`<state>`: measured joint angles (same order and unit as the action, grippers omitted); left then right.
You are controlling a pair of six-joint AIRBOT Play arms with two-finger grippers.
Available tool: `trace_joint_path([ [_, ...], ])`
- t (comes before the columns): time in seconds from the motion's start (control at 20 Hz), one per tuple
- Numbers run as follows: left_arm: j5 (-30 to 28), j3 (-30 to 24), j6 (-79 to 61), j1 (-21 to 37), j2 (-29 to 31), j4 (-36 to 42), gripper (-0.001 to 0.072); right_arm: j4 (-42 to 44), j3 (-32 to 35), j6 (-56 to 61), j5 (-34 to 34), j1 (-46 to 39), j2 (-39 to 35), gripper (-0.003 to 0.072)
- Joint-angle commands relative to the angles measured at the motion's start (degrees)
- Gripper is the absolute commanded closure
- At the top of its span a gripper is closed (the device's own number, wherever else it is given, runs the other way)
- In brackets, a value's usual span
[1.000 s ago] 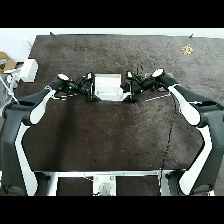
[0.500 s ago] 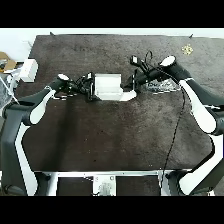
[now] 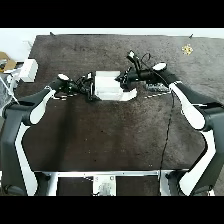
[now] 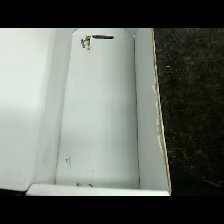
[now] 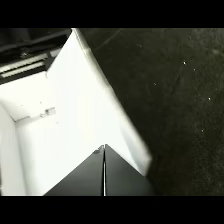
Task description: Fold the box and place the chain.
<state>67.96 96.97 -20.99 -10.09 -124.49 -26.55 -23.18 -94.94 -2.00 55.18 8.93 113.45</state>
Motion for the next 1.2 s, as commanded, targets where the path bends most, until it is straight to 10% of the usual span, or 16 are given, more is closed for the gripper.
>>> trace_joint_path([
  [0.0,0.0,0.0,0.0,0.0,0.0,0.0,0.0483,-1.5,0.0,-2.1,-3.4,0.3,2.6,0.0686],
  [0.6,0.0,0.0,0.0,0.0,0.0,0.0,0.0483,-2.7,-0.1,-4.7,-0.2,-0.8,3.3,0.0686],
  [1.0,0.0,0.0,0.0,0.0,0.0,0.0,0.0483,-8.3,0.0,3.4,4.8,-3.5,-8.6,0.0684],
  [1.05,0.0,0.0,0.0,0.0,0.0,0.0,0.0483,-13.0,0.0,3.3,6.6,-3.3,-9.7,0.0569],
  [1.1,0.0,0.0,0.0,0.0,0.0,0.0,0.0483,-18.9,0.0,3.2,7.9,-2.9,-10.0,0.0051],
  [1.15,0.0,0.0,0.0,0.0,0.0,0.0,0.0483,-24.5,0.1,2.9,8.1,-2.3,-9.9,0.0022],
])
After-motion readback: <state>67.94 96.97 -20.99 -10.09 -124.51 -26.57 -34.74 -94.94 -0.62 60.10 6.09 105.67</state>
